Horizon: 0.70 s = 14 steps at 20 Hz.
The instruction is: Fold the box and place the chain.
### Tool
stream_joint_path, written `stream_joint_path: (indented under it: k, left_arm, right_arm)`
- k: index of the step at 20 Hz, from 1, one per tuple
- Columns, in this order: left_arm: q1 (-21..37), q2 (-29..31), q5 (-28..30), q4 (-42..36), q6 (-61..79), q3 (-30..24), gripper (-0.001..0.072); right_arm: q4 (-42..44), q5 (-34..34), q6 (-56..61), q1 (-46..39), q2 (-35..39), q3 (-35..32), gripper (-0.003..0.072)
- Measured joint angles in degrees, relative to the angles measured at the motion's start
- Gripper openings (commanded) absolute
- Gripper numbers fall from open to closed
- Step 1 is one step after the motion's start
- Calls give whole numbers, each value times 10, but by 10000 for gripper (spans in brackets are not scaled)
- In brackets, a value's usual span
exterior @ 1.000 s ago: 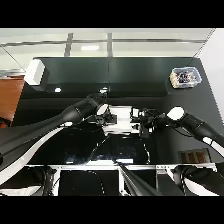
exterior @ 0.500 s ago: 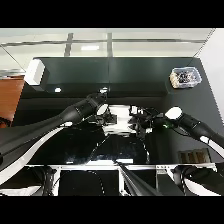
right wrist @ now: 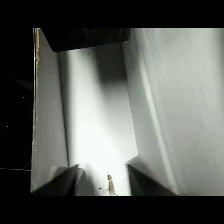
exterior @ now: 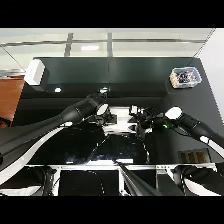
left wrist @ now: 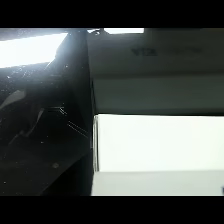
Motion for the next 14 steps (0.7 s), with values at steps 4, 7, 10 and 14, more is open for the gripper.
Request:
stream_joint_path:
  k: [4, 7, 10, 14]
  left_arm:
    - [0, 0, 0, 0, 0, 0, 26]
    - [0, 0, 0, 0, -2, 0, 26]
    - [0, 0, 0, 0, -1, 0, 26]
    - [0, 0, -1, 0, 0, 0, 26]
  right_arm:
    - [-7, 2, 31, -1, 1, 1, 11]
    - [-57, 35, 203, -25, 21, 30, 11]
    - [-143, 135, 410, -96, 66, 85, 12]
    - [-234, 200, 647, -252, 110, 92, 12]
